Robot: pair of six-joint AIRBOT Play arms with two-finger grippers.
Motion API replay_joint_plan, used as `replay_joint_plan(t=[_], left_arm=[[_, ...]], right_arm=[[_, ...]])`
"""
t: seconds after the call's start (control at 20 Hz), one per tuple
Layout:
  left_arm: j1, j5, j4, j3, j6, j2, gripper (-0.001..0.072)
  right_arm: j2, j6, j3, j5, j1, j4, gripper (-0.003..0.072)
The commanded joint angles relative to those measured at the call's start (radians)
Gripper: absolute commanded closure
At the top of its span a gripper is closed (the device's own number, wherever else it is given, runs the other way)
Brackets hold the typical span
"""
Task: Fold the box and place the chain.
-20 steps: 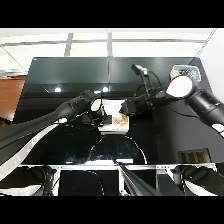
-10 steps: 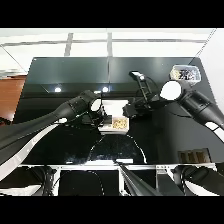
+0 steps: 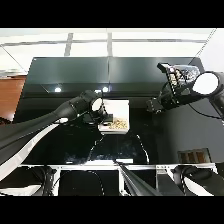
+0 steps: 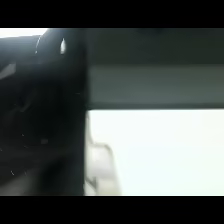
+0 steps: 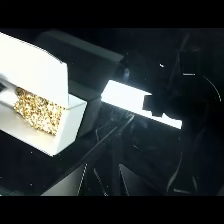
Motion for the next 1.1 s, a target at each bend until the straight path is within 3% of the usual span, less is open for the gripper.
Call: replay_joint_plan(t=[0.0, 0.25, 0.35, 0.45, 0.5, 0.6, 0.7, 0.75, 0.9, 1.05], left_arm=[[-0.004, -0.026, 0.004, 0.038, -0.012, 0.020, 0.0083], [-0.003, -0.079, 0.220, -0.019, 0.098, 0.248, 0.0084], [0.066, -0.076, 0.277, -0.133, 0.101, 0.373, 0.0085], [0.215, -0.045, 0.227, -0.291, 0.107, 0.486, 0.0087], [0.311, 0.010, 0.135, -0.377, 0.161, 0.536, 0.0087], [0.499, 0.127, -0.259, -0.525, 0.552, 0.599, 0.0087], [0.623, 0.074, -0.715, -0.614, 1.189, 0.598, 0.0087], [0.644, 0.021, -0.830, -0.639, 1.466, 0.592, 0.0087], [0.613, 0.023, -0.830, -0.660, 2.040, 0.588, 0.0067], [0.552, 0.203, -0.811, -0.659, 2.298, 0.586, 0.0067]], right_arm=[[0.009, -0.008, 0.000, 0.016, -0.013, -0.013, 0.0432], [0.009, -0.008, 0.000, 0.006, -0.013, -0.014, 0.0432], [0.009, -0.008, 0.000, -0.011, -0.013, -0.014, 0.0432], [0.009, -0.008, 0.000, -0.027, -0.013, -0.017, 0.0432], [0.009, -0.008, 0.000, -0.034, -0.013, -0.016, 0.0432], [0.009, -0.008, 0.000, -0.050, -0.013, -0.017, 0.0432], [0.009, -0.008, 0.000, -0.064, -0.013, -0.019, 0.0432], [0.009, -0.008, 0.000, -0.068, -0.013, -0.019, 0.0432], [0.008, -0.007, -0.003, -0.070, -0.013, -0.019, 0.0432], [0.008, -0.005, -0.027, -0.070, -0.013, -0.013, 0.0432]])
